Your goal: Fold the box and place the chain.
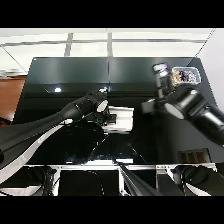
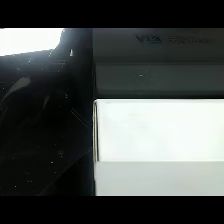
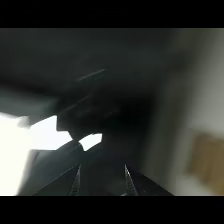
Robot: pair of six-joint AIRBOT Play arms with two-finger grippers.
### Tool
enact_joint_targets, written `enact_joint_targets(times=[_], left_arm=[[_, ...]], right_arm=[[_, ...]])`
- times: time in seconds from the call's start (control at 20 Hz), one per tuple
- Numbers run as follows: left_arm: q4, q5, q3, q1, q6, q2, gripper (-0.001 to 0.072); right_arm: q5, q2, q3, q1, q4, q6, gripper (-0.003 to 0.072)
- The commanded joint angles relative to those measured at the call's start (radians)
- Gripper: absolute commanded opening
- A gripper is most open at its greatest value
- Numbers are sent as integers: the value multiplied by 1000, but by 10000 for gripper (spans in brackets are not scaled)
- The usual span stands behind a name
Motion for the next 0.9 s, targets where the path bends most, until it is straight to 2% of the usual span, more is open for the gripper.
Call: enact_joint_targets(times=[0.0,0.05,0.1,0.15,0.25,0.35,0.55,0.65,0.75,0.85], left_arm=[[0,1,1,1,0,0,28],[1,1,1,1,0,0,27],[0,1,1,1,0,0,28],[1,1,1,1,0,0,28],[1,1,1,1,0,0,28],[1,0,1,1,0,0,28],[1,0,1,1,0,0,28],[1,-2,1,1,0,0,28],[1,-3,1,1,0,0,28],[1,-3,1,1,0,0,28]], right_arm=[[-111,40,-55,-161,-301,-33,330],[-212,30,-86,-241,-278,-27,344],[-296,2,-110,-333,-243,8,608],[-352,-40,-114,-421,-171,11,687],[-484,-132,-94,-597,39,10,687],[-526,-245,13,-737,251,6,686],[-389,-526,370,-872,482,-7,684],[-307,-653,526,-891,532,-6,657],[-272,-750,626,-890,555,-6,656],[-296,-815,680,-890,631,-3,657]])
